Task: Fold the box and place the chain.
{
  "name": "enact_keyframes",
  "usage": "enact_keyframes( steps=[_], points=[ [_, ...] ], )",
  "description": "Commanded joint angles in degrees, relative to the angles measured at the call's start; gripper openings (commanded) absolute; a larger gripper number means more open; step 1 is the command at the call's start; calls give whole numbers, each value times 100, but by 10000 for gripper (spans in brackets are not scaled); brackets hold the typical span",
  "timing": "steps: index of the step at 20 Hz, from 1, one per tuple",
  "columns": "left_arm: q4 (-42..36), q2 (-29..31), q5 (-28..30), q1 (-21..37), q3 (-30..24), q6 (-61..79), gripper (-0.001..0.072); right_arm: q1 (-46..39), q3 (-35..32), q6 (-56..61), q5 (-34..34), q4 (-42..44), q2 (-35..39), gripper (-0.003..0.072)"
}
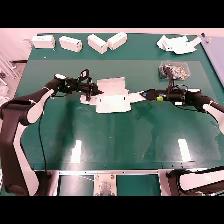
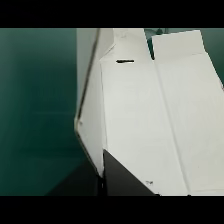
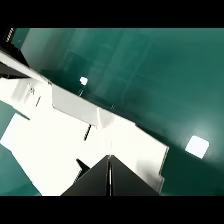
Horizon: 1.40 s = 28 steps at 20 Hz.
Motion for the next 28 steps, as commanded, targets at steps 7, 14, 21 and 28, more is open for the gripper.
enact_keyframes(
  steps=[7,14,21,28],
  points=[
    [11,0,-114,-2,0,4,21,133,-267,-50,-595,0,-114,13],
    [531,0,-114,-2,0,-120,21,525,-264,103,-704,42,-302,12],
    [612,0,22,-2,0,-374,21,525,-264,101,-743,63,-302,12],
    [621,2,302,-4,0,-605,21,525,-264,98,-835,63,-302,12]
  ],
)
